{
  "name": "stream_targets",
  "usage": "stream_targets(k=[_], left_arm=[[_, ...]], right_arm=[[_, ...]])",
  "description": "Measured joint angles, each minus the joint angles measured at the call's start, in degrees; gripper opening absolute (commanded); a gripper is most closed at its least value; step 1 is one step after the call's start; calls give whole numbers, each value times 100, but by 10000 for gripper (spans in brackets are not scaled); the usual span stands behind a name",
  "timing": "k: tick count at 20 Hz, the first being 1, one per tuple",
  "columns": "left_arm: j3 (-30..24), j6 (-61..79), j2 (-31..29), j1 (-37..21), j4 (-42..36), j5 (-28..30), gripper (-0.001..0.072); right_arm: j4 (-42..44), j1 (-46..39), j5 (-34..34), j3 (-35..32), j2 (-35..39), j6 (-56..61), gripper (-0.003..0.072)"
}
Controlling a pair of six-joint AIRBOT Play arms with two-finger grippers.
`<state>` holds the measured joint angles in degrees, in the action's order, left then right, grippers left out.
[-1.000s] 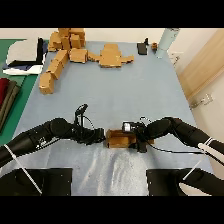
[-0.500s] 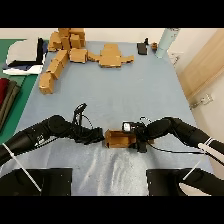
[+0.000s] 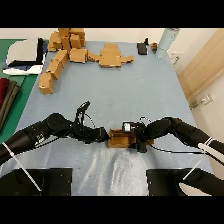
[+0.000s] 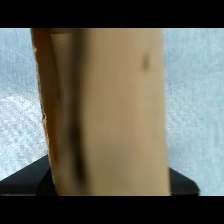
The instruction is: Fold the box.
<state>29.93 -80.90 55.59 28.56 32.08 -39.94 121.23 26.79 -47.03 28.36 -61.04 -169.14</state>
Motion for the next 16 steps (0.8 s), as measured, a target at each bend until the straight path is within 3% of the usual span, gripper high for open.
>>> stream_targets(k=[10,16], left_arm=[[2,146,146,-35,-42,-229,539],[2,170,151,-457,-2,-597,541]], right_arm=[[0,0,2,0,0,-2,438],[0,0,2,0,0,0,438]])
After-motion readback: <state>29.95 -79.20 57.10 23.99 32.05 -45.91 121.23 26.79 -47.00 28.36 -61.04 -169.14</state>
